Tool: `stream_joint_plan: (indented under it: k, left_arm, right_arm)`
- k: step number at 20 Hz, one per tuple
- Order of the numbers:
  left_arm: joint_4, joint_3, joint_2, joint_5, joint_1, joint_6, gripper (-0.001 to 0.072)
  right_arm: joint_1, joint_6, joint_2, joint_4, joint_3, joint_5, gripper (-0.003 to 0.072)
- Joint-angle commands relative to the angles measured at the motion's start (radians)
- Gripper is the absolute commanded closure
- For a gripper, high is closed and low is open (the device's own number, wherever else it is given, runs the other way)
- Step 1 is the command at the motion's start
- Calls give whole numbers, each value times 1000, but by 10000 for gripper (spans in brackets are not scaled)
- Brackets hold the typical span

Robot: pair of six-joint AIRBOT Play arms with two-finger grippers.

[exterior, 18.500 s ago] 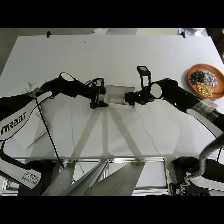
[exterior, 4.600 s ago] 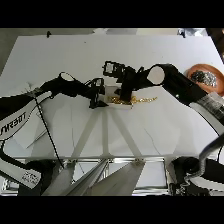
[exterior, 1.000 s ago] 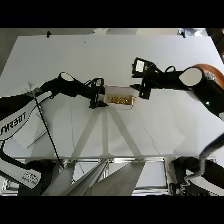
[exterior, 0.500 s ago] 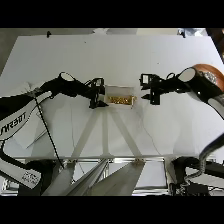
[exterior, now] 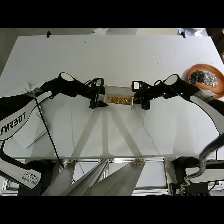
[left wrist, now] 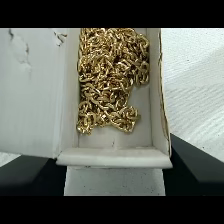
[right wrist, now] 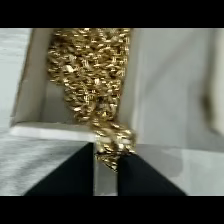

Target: Fold the box and place the chain.

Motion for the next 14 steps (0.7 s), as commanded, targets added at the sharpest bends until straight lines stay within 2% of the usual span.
stream_joint_plan:
  k: [1,7,12,14]
  left_arm:
    - [0,1,0,0,0,0,432]
    - [0,1,0,0,0,0,432]
    - [0,1,0,0,0,0,432]
    - [0,1,0,0,0,0,432]
  right_arm:
    - [6,-9,-15,3,-1,-16,671]
    - [6,-4,18,-19,-1,-14,670]
    - [5,111,114,-129,-1,-12,670]
    - [5,143,157,-130,-1,-5,670]
